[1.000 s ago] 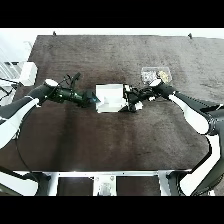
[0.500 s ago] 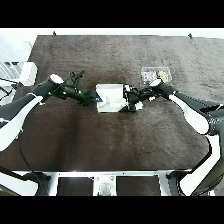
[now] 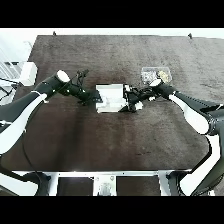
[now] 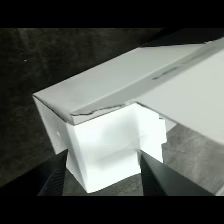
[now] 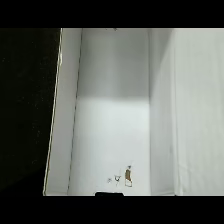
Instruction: Fold the box and place the chain.
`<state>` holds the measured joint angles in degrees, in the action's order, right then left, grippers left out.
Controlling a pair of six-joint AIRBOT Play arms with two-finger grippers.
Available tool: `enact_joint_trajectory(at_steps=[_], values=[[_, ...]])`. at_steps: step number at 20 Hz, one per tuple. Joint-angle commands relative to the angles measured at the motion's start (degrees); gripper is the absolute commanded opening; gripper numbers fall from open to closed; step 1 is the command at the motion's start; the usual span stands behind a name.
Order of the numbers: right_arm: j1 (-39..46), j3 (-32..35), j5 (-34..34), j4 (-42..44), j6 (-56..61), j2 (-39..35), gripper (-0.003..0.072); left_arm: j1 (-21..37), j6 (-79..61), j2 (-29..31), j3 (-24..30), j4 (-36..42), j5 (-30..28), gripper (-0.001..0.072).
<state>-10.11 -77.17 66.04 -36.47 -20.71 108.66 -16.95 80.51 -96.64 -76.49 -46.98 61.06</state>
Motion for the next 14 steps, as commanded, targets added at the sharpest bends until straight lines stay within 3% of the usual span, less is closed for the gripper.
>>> enact_joint_trajectory(at_steps=[1, 12, 14], values=[[-0.04, 0.02, 0.02, 0.00, 0.04, 0.00, 0.0583, -1.33, 5.73, 0.00, -2.27, -8.35, 0.63, 0.0509], [-0.04, 0.02, 0.02, 0.00, 0.07, 0.00, 0.0583, -5.57, 13.49, 0.00, -2.58, -14.47, -3.10, 0.0507], [-0.04, 0.02, 0.02, 0.00, 0.07, 0.00, 0.0583, -6.64, 14.12, 0.00, -2.67, -15.13, -3.56, 0.0469]])
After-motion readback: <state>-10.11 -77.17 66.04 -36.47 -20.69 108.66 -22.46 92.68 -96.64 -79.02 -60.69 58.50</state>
